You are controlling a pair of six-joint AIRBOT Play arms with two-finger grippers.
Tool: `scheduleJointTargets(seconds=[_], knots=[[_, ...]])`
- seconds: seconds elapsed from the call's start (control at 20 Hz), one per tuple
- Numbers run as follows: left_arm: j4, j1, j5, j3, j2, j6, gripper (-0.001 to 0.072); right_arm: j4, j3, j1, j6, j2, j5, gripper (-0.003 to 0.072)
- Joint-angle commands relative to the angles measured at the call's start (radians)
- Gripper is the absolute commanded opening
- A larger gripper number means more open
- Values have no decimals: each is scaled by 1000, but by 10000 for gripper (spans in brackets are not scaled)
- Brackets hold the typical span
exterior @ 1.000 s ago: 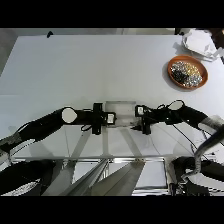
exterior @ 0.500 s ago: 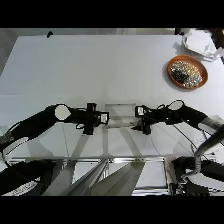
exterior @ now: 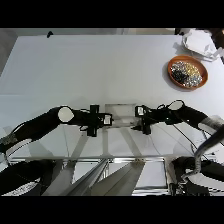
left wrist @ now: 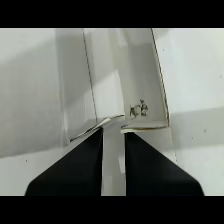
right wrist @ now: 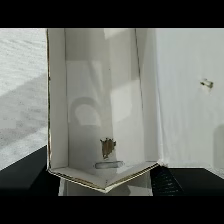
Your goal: Fold the box and place the chain.
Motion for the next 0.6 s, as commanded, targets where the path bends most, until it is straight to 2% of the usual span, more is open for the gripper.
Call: scheduleJointTargets(seconds=[0.0, 0.2, 0.4, 0.55], knots=[[-48, -35, 27, -1, -21, 0, 150, 1, 1, 0, 0, 0, 0, 458], [-70, -42, 92, -1, -22, -1, 148, 1, 1, 0, 0, 0, 0, 458], [-69, -42, 66, -1, -13, -3, 148, 1, 1, 0, 0, 0, 0, 458], [-61, -27, 39, -1, 65, -55, 148, 1, 1, 0, 0, 0, 0, 458]])
